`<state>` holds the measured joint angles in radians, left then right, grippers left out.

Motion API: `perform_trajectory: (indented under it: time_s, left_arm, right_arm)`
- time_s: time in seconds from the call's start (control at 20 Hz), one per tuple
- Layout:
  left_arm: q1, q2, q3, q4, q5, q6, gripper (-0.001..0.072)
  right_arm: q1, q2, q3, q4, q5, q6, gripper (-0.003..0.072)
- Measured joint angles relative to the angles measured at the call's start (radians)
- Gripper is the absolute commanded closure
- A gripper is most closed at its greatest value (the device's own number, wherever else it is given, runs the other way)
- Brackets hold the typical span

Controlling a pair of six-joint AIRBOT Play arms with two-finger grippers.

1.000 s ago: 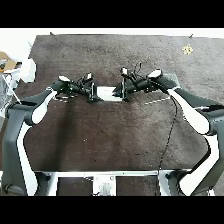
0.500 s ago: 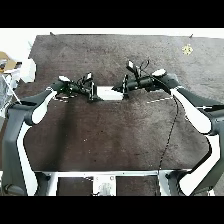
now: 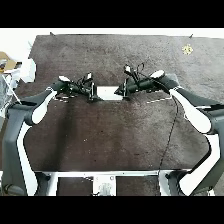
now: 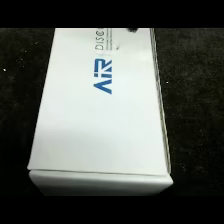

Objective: Fold the box and place the chain.

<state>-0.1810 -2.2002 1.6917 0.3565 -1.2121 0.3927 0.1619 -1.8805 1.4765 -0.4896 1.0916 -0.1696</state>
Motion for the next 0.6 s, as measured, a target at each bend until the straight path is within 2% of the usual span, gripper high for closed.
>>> perform_trajectory:
  time_s: [0.2,0.3,0.4,0.6]
  left_arm:
    - [0.0,0.0,0.0,0.0,0.0,0.0,0.0422]
    - [0.0,0.0,0.0,0.0,0.0,0.0,0.0422]
    - [0.0,0.0,0.0,0.0,0.0,0.0,0.0422]
    - [0.0,0.0,0.0,0.0,0.0,0.0,0.0422]
  right_arm:
    - [-0.026,0.22,-0.076,0.132,-0.008,0.043,0.0689]
    - [-0.052,0.384,-0.176,0.179,-0.094,0.095,0.0688]
    - [-0.08,0.564,-0.323,0.186,-0.187,0.145,0.0688]
    - [-0.178,0.996,-0.698,0.206,-0.483,0.244,0.0687]
